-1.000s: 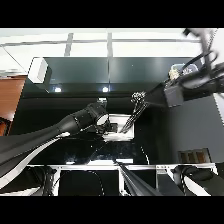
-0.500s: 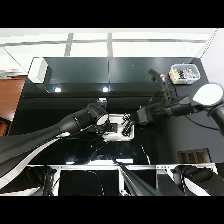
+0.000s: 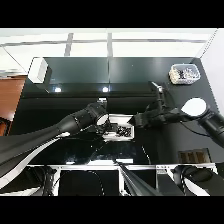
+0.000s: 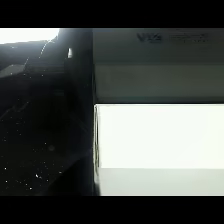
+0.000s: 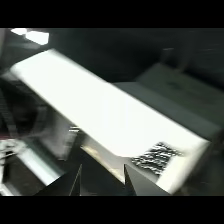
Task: Fold the box and place the chain.
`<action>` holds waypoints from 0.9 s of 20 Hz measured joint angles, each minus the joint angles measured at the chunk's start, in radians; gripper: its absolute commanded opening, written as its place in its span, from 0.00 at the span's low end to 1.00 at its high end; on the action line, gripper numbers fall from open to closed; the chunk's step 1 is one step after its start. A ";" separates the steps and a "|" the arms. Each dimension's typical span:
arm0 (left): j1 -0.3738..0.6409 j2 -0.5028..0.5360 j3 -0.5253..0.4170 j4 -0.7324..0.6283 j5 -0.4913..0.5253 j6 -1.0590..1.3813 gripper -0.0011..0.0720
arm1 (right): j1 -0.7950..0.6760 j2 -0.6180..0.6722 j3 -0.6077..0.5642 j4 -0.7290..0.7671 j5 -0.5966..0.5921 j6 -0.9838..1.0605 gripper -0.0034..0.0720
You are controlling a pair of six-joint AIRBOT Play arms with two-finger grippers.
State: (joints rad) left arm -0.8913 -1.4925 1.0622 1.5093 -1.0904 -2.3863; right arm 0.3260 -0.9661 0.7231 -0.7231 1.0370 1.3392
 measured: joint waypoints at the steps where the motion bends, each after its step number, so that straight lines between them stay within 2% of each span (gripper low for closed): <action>1: 0.000 0.000 0.000 0.000 0.004 0.000 0.05 | -0.039 0.010 0.003 -0.031 0.017 -0.003 0.46; 4: 0.001 -0.001 0.000 0.000 0.008 0.000 0.05 | -0.155 0.030 0.009 -0.100 0.059 -0.013 0.46; 5: 0.001 -0.002 0.002 0.001 0.007 -0.003 0.09 | -0.181 0.034 0.010 -0.113 0.068 -0.021 0.46; 7: 0.000 0.000 0.010 0.004 0.004 -0.035 0.76 | -0.213 0.038 0.011 -0.127 0.087 -0.041 0.46; 8: -0.002 0.007 0.016 0.005 -0.003 -0.057 0.86 | -0.223 0.040 0.011 -0.133 0.100 -0.052 0.46; 11: -0.024 0.061 0.032 0.066 -0.025 -0.090 0.86 | -0.240 0.041 0.011 -0.143 0.132 -0.082 0.46; 14: -0.069 0.171 0.021 0.247 -0.116 -0.087 0.86 | -0.245 0.042 0.011 -0.149 0.139 -0.095 0.46; 16: -0.056 0.252 -0.034 0.377 -0.206 -0.072 0.86 | -0.247 0.042 0.011 -0.158 0.135 -0.101 0.46; 18: 0.022 0.332 -0.123 0.424 -0.245 -0.062 0.86 | -0.248 0.042 0.011 -0.166 0.127 -0.103 0.46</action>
